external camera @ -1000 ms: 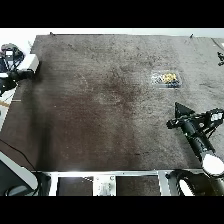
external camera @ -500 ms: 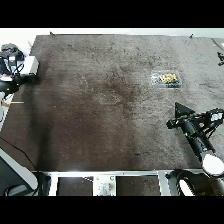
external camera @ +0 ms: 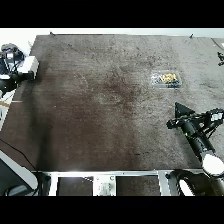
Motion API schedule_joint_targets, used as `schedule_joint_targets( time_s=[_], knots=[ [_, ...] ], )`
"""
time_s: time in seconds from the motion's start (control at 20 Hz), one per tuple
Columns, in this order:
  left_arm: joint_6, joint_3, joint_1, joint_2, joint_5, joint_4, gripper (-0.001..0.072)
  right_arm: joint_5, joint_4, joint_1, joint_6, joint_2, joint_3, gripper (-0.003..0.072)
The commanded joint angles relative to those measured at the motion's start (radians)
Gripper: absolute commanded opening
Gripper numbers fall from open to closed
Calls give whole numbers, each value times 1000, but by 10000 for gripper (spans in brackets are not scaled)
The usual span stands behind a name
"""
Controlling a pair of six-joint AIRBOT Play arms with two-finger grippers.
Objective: Fold the box and place the chain.
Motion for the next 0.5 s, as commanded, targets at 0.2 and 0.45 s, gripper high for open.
schedule_joint_targets(
  time_s=[0.2, 0.45],
  knots=[
    [-34, 2, 0, 177, -111, 6, 669, 0, 0, 0, 0, 0, 0, 13],
    [-105, 2, 0, 367, -270, -34, 10, 0, 0, 0, 0, 0, 0, 14]
  ],
)
